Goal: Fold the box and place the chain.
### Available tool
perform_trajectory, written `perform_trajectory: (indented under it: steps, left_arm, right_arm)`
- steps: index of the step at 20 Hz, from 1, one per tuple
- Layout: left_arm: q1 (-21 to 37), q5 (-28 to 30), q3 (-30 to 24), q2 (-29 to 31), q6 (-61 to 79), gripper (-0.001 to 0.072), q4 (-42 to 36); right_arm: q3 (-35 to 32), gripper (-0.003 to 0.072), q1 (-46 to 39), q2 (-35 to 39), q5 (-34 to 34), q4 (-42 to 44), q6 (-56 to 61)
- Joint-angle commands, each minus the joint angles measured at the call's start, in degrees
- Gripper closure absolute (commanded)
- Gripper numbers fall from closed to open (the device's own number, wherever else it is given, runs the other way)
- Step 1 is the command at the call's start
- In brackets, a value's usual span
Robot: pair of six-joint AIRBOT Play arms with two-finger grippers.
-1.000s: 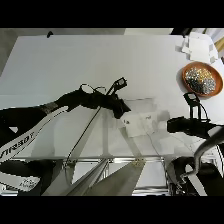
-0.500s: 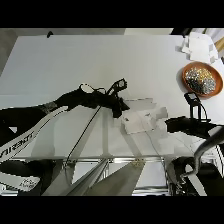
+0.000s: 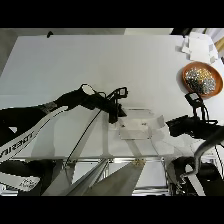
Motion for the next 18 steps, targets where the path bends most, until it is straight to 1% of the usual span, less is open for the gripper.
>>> perform_trajectory:
  steps: [1,5,18]
  left_arm:
    - [0.0,-0.2,0.0,-0.1,0.0,0.0705,1.0]
    - [0.0,1.9,0.0,-0.1,0.0,0.0705,0.5]
    - [0.0,1.7,0.0,-0.1,-0.5,0.0702,0.5]
  right_arm:
    - [0.2,0.0414,0.0,0.7,2.3,-0.4,-4.0]
    - [0.2,0.0414,0.0,0.7,1.8,-0.5,-5.8]
    - [0.2,0.0417,0.0,0.7,1.1,0.9,-7.2]
